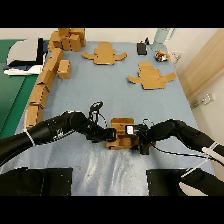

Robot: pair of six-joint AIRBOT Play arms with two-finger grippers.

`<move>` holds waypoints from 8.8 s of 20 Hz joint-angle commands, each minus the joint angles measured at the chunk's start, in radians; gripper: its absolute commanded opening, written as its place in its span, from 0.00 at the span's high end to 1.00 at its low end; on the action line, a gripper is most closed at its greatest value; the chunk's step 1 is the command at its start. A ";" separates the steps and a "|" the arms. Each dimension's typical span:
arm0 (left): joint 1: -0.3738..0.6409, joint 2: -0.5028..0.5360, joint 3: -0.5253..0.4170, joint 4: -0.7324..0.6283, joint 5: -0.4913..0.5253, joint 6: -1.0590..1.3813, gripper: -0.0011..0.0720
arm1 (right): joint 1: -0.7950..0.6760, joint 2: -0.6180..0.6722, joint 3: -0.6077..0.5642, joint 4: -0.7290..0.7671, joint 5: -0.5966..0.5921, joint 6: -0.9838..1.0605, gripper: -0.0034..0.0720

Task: Fold the box.

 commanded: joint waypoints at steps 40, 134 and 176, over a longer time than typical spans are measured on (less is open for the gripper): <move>-0.255 -0.396 0.491 0.586 -0.386 -0.717 0.31 | 0.000 0.000 0.001 0.000 0.000 0.000 0.33; -0.280 -0.463 0.545 0.678 -0.549 -0.811 0.63 | 0.000 0.000 0.001 0.000 0.000 0.000 0.33; -0.141 -0.445 0.615 0.373 -0.620 -0.627 0.28 | 0.000 0.000 0.001 0.000 0.000 0.000 0.33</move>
